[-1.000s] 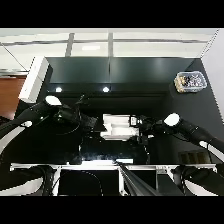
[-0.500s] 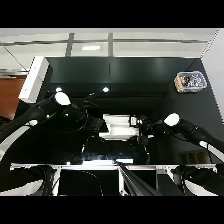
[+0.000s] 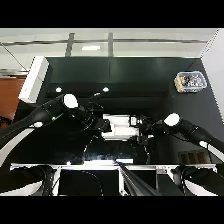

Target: Fold the box and place the chain.

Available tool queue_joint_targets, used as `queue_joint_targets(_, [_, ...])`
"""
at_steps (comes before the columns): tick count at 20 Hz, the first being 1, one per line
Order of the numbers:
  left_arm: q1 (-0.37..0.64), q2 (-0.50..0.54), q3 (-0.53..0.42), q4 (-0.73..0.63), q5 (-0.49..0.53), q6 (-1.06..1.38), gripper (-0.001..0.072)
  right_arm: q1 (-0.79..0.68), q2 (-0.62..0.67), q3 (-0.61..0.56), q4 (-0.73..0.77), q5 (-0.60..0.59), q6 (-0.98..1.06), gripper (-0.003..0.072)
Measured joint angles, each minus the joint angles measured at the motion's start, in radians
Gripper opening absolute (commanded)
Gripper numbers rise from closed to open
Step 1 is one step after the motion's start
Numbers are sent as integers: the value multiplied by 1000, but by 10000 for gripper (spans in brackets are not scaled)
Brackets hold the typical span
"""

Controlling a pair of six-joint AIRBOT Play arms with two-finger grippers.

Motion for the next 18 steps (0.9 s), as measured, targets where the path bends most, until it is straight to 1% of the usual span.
queue_joint_targets(5, [-18,0,29,31,5,-72,566,0,0,0,0,0,0,202])
queue_joint_targets(8, [-43,0,36,74,6,-134,536,0,0,0,1,-6,3,202])
queue_joint_targets(10, [-66,0,39,109,16,-187,536,0,0,0,2,-10,8,202])
queue_joint_targets(12, [-92,0,40,147,45,-241,534,0,0,0,3,-14,11,202])
queue_joint_targets(14, [-118,0,40,186,76,-303,482,0,0,0,3,-16,13,202])
queue_joint_targets(18, [-174,0,42,303,126,-458,482,0,0,0,3,-18,14,202])
